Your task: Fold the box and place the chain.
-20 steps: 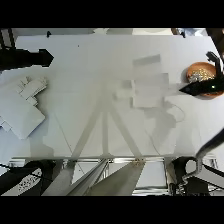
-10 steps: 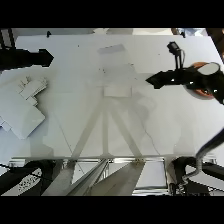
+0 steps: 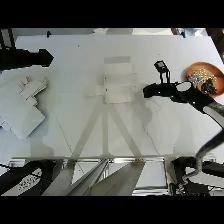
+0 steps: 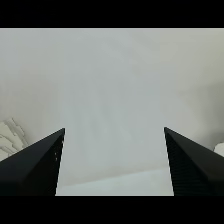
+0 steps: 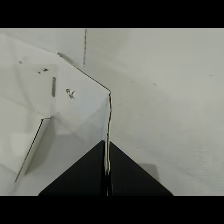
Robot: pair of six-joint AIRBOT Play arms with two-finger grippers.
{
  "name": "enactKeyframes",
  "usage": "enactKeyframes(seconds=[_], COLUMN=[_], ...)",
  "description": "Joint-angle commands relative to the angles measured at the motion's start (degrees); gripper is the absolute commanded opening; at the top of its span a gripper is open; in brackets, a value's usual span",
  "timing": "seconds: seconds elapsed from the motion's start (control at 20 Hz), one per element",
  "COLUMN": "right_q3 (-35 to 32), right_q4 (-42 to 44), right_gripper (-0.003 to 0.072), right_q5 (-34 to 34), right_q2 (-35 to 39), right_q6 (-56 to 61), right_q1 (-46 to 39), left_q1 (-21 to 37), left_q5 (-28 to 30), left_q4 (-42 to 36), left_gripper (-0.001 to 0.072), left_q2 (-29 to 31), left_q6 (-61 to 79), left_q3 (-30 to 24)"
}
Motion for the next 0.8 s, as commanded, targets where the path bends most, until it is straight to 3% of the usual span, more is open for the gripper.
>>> enactKeyframes(seconds=[0.0,0.75], right_q3=[-0.61,-0.61], right_q4=[0.44,1.68], right_gripper=[0.0012,0.0014], right_q5=[-2.34,0.2], right_q2=[-0.28,-0.24], right_q6=[-1.7,-1.64], right_q1=[0.24,0.24], left_q1=[-0.04,-0.04], left_q5=[0.02,0.35], left_q4=[0.02,0.0], left_gripper=[0.0699,0.0699], left_q2=[-0.04,-0.04], left_q6=[0.0,0.02], left_q3=[0.04,0.04])
